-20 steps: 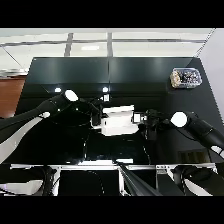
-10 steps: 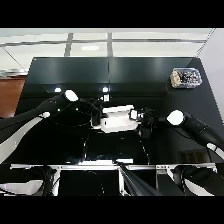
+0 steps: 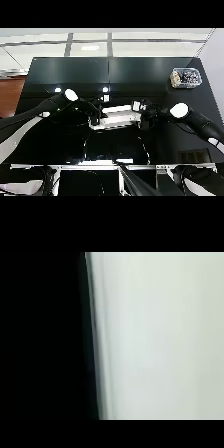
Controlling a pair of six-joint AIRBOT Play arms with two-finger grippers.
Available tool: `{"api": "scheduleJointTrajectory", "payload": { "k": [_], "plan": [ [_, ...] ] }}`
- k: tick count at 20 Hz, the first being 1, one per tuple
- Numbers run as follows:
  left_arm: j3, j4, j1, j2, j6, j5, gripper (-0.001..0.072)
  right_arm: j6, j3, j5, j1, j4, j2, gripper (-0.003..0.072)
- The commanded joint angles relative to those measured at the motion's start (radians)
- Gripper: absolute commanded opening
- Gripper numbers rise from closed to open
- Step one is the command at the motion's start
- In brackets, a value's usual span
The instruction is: Fold the box and place the chain.
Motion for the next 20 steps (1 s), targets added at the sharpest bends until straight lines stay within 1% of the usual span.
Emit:
{"api": "scheduleJointTrajectory", "payload": {
  "k": [1,3,5,7,9,11,13,15,16,18,20],
  "plan": [
    [0.015,-0.002,0.0,0.002,0.001,0.0,0.0029,-0.078,0.005,0.041,-0.064,0.117,-0.024,0.0703],
    [0.016,0.0,0.0,0.002,0.001,-0.002,0.0029,-0.222,0.005,0.07,-0.058,0.204,-0.06,0.0703],
    [0.016,0.002,0.0,0.002,0.001,-0.015,0.0029,-0.29,0.005,0.085,-0.051,0.255,-0.098,0.0703],
    [0.016,0.011,0.0,0.001,0.001,-0.033,0.0029,-0.305,0.005,0.096,-0.049,0.262,-0.117,0.0703],
    [0.016,0.052,0.0,0.001,0.001,-0.051,0.0029,-0.305,0.005,0.135,-0.049,0.256,-0.12,0.0703],
    [0.016,0.087,0.0,0.001,0.001,-0.05,0.0029,-0.286,0.001,0.159,-0.049,0.209,-0.12,0.0703],
    [0.016,0.087,0.0,0.001,0.001,-0.05,0.0029,-0.238,-0.019,0.158,-0.049,0.174,-0.12,0.0703],
    [0.016,0.087,0.0,0.001,0.001,-0.05,0.0029,-0.232,-0.037,0.157,-0.03,0.162,-0.12,0.0703],
    [0.016,0.087,0.0,0.001,0.001,-0.05,0.0029,-0.232,-0.039,0.144,-0.009,0.16,-0.12,0.0703],
    [0.016,0.085,0.0,0.001,0.0,-0.05,0.0029,-0.232,-0.039,0.082,0.034,0.159,-0.121,0.0703],
    [0.016,0.079,0.0,0.001,0.0,-0.05,0.0029,-0.233,-0.039,0.047,0.045,0.159,-0.127,0.0703]
  ]
}}
